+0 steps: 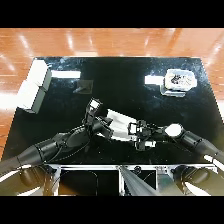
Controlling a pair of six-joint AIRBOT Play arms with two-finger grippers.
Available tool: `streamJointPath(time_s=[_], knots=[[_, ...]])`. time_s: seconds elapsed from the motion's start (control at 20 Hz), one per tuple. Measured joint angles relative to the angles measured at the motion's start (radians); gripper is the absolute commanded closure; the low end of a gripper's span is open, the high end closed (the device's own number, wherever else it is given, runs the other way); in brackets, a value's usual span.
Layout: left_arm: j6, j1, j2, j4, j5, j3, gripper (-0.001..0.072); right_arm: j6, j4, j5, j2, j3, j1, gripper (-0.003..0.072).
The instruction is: Fold the box and place the chain.
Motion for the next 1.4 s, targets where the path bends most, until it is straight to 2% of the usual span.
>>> streamJointPath(time_s=[0.25,0.4,0.55,0.75,1.0,1.2,1.4], knots=[[-0.006,-0.001,0.013,0.011,0.018,0.022,0.0694,-0.001,-0.003,-0.003,0.000,0.000,0.000,0.0142],[-0.006,0.019,0.063,0.043,0.070,0.028,0.0694,-0.002,0.001,-0.004,0.000,0.000,0.000,0.0142],[-0.004,0.077,0.136,0.124,0.208,0.032,0.0694,-0.004,-0.006,0.004,0.000,0.000,0.000,0.0142],[-0.006,0.159,0.216,0.240,0.522,0.031,0.0695,0.001,-0.002,0.002,0.000,0.005,0.000,0.0142],[-0.069,0.192,0.274,0.395,0.800,0.027,0.0695,0.006,-0.006,0.013,-0.007,0.012,0.000,0.0142],[-0.134,0.199,0.323,0.502,0.901,0.014,0.0695,-0.008,-0.036,0.037,-0.031,0.030,0.000,0.0142],[-0.153,0.200,0.351,0.585,0.909,0.010,0.0693,-0.013,-0.064,0.048,-0.048,0.042,0.000,0.0142]])
